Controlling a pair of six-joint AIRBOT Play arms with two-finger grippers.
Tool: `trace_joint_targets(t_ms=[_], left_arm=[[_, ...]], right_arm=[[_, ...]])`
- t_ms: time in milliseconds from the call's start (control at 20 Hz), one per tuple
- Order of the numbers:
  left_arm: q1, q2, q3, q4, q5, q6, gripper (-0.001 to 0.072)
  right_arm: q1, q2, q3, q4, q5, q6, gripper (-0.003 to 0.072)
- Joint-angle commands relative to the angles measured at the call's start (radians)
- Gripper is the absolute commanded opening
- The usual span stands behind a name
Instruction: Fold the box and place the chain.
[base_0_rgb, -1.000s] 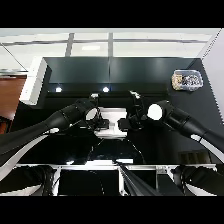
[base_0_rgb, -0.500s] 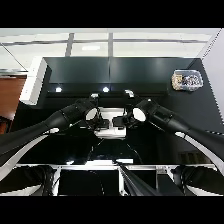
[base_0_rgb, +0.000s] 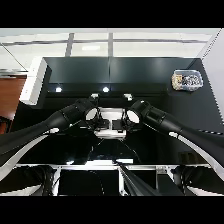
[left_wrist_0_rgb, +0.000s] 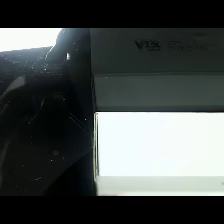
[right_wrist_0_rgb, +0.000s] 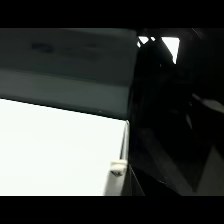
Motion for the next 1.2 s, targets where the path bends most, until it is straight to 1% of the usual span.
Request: trace_joint_targets(t_ms=[0, 150, 300, 450, 900, 1000, 1050, 1100, 1150], left_arm=[[0.001, -0.001, 0.0, 0.0, 0.0, 0.0, 0.0031], [0.001, -0.001, 0.0, 0.0, 0.0, 0.0, 0.0031], [0.001, -0.001, 0.0, 0.0, 0.0, 0.0, 0.0031], [0.001, -0.001, 0.0, 0.0, -0.003, 0.0, 0.0031], [0.001, -0.001, 0.0, 0.0, 0.001, -0.001, 0.0031], [0.001, -0.001, 0.0, 0.0, 0.0, -0.001, 0.0031], [0.001, -0.001, 0.0, 0.0, -0.002, -0.001, 0.0031], [0.001, -0.001, 0.0, 0.0, -0.002, -0.001, 0.0031], [0.001, -0.001, 0.0, 0.0, -0.002, -0.001, 0.0031]], right_arm=[[0.004, -0.011, 0.002, -0.025, 0.029, 0.025, 0.0358], [0.004, -0.025, 0.002, -0.031, 0.052, 0.036, 0.0358], [0.004, -0.032, 0.002, -0.048, 0.055, 0.11, 0.0358], [0.004, -0.033, 0.003, -0.031, 0.073, 0.114, 0.0358], [0.004, -0.038, 0.002, -0.026, 0.07, 0.117, 0.0356], [0.005, -0.04, 0.002, -0.022, 0.069, 0.117, 0.0236], [0.004, -0.04, 0.003, -0.021, 0.063, 0.115, 0.0088], [0.004, -0.04, 0.004, -0.022, 0.055, 0.109, 0.002], [0.004, -0.04, 0.005, -0.019, 0.043, 0.11, 0.0019]])
